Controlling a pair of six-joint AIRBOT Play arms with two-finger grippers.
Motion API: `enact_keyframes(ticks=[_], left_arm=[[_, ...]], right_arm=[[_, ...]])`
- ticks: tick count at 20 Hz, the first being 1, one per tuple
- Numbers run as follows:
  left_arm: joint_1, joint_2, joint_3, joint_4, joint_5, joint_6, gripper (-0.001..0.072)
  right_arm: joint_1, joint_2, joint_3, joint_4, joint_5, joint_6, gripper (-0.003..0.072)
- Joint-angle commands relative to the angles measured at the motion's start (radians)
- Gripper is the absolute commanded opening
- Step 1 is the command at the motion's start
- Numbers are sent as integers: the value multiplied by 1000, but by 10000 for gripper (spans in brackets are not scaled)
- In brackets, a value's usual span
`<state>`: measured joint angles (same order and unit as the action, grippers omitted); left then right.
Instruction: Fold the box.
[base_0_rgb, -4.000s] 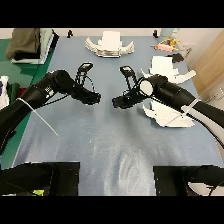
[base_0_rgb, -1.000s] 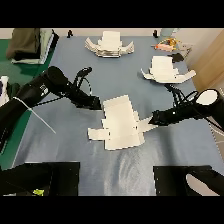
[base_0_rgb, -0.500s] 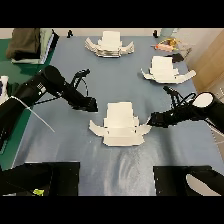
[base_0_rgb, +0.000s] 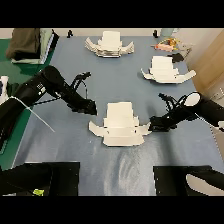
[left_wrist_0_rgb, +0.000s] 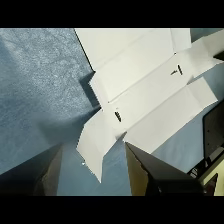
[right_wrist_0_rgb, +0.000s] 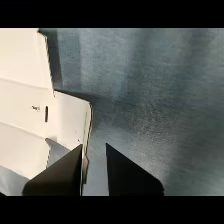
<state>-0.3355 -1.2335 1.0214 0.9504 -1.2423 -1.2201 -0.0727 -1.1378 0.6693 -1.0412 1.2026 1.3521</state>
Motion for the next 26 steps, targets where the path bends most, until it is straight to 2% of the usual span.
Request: enact_keyframes(ticks=[1,4,6,7,9,11,14,16,19,21,26], left_arm=[[0,-1,0,0,-23,0,588],[0,-1,0,0,-24,0,588],[0,-1,0,-2,-28,0,588],[0,-1,0,-3,-34,2,588],[0,-1,-1,-3,-25,29,588],[4,-1,-1,0,-19,47,588],[26,-1,-20,-4,0,61,588],[40,-1,-57,-15,56,80,588],[43,-19,-103,-17,125,123,588],[43,-51,-109,-67,143,184,588],[43,-176,-108,-349,171,443,587]], right_arm=[[0,-56,36,8,50,-35,223],[0,-108,68,98,91,-109,218],[0,-129,71,163,98,-168,43],[0,-131,71,192,98,-202,-1],[0,-120,64,270,99,-265,-2],[0,-64,8,342,88,-344,-2],[0,99,-164,336,-35,-369,-2],[0,197,-267,335,-119,-381,-2],[0,305,-333,335,-198,-385,-2],[0,335,-334,335,-209,-385,-2],[0,333,-334,351,-204,-385,-2]])
